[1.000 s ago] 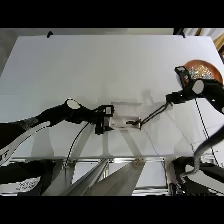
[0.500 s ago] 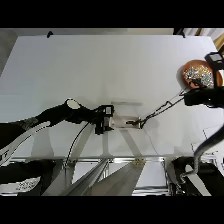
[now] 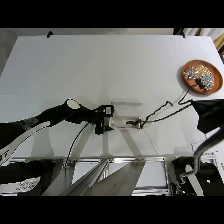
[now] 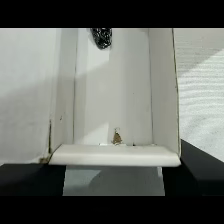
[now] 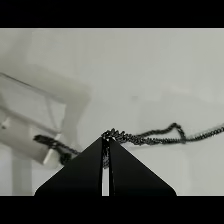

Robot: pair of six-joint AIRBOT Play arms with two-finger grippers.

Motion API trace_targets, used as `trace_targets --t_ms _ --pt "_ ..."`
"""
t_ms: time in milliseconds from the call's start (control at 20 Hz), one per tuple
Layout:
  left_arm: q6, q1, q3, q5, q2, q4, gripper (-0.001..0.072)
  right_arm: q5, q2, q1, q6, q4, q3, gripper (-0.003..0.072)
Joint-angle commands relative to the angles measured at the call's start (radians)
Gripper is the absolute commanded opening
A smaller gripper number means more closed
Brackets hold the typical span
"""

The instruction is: Fold the box and place the chain.

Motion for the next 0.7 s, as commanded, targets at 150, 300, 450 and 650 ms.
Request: trace_targets --t_ms 150,300,450,650 --pt "0.000 0.000 0.000 0.000 0.000 0.000 0.0212 0.059 0.052 0.000 -0.157 0.315 0.001 0.0015" --pt "0.000 0.000 0.000 0.000 0.000 0.000 0.0212 0.024 0.026 0.000 -0.170 0.389 0.001 0.0015" --pt "0.000 0.000 0.000 0.000 0.000 0.000 0.0212 0.022 -0.053 0.000 -0.236 0.507 0.002 0.0015" --pt "0.000 0.000 0.000 0.000 0.000 0.000 0.0212 0.023 -0.199 0.001 -0.292 0.599 0.002 0.0015"
